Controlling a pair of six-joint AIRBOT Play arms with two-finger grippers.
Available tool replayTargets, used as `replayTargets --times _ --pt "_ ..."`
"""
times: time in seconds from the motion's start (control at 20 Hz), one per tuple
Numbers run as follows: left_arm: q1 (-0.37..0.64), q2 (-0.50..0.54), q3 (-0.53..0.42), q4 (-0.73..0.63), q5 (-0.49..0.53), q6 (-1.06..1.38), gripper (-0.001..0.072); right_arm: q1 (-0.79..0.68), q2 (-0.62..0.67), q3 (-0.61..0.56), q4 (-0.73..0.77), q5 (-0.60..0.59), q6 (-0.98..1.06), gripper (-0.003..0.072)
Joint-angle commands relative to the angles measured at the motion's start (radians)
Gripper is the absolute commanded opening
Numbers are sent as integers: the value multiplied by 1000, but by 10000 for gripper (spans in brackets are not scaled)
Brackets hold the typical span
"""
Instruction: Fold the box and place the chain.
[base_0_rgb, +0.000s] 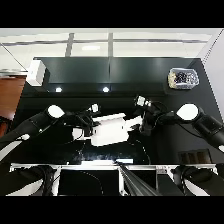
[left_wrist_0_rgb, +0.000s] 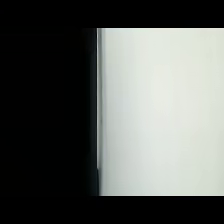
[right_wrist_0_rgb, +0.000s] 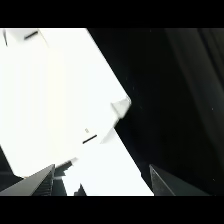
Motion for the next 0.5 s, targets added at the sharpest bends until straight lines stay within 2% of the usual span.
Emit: replayTargets --times 0.0,0.2,0.45 --pt "-11 -16 -3 -11 3 90 25 16 -1 -38 -52 -26 -65 708" --pt "-38 -30 -2 -18 10 127 26 16 -1 -98 -68 -12 -114 708" --pt "-51 -33 -1 -42 5 133 27 49 -3 -121 -66 16 -151 708"
